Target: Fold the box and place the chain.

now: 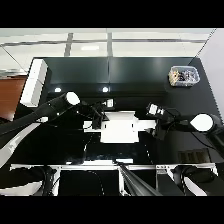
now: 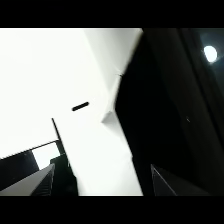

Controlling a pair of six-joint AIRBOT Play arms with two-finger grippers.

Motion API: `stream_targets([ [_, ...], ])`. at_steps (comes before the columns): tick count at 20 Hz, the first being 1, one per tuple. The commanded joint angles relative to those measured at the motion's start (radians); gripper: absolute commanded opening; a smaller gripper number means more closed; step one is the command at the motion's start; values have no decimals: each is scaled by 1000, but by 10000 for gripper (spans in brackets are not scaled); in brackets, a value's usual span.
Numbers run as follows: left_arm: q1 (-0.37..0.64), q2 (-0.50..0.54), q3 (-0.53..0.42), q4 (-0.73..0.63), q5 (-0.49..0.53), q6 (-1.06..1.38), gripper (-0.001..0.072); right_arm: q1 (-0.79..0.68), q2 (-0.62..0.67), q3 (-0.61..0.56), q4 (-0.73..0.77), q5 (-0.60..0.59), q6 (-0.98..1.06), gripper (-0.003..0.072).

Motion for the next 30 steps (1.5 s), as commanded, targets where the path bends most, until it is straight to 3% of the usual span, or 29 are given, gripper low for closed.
stream_targets([
  [1,-11,-14,-2,22,47,31,27,25,-49,-18,76,1,-161,699],
  [7,-8,-14,-2,22,35,31,27,154,-171,-18,75,35,-232,699],
  [14,-8,-17,-2,22,36,32,27,172,-202,-28,75,5,-277,699],
  [20,-8,-27,-3,22,35,31,27,245,-235,-34,76,-76,-312,699],
  [24,-8,-27,-3,22,32,31,27,286,-266,-34,85,-193,-314,699],
  [30,-8,-27,-3,22,33,31,27,273,-244,-32,157,-222,-287,698],
])
